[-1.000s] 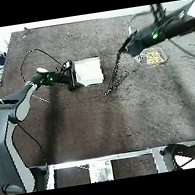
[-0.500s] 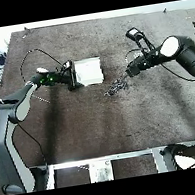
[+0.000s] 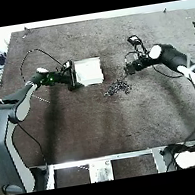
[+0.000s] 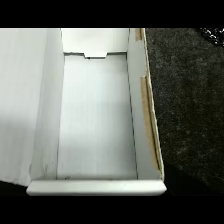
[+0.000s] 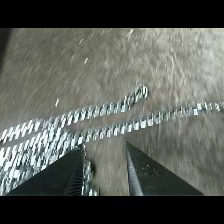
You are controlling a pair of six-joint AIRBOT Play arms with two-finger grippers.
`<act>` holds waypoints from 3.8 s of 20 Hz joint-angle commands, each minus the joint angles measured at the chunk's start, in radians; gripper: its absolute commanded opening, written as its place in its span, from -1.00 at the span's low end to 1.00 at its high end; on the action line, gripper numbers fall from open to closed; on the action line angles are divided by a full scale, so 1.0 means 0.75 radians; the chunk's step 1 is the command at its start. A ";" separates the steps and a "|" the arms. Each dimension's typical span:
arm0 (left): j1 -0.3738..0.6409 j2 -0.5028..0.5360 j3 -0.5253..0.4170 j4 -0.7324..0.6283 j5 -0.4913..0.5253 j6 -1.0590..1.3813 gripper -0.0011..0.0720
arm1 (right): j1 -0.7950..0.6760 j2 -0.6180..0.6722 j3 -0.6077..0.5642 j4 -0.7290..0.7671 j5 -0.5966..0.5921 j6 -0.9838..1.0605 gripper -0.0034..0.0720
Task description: Fold the box and place the chain.
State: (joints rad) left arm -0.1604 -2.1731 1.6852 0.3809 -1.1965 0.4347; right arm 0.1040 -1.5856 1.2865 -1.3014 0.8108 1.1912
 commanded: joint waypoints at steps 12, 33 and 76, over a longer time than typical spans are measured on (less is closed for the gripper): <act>0.000 0.000 0.001 0.001 0.000 0.000 -0.32 | -0.015 -0.390 0.340 -0.015 0.197 0.212 -0.16; 0.000 0.000 0.001 0.001 0.001 0.000 -0.32 | 0.362 0.182 0.756 0.404 -0.050 -0.257 -0.89; 0.000 0.000 0.001 0.001 0.000 0.000 -0.32 | 0.222 -0.416 0.320 0.159 0.403 -0.780 -0.50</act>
State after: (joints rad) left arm -0.1604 -2.1731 1.6852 0.3813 -1.1965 0.4347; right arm 0.2687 -1.8759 1.5330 -1.1763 1.1240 0.6262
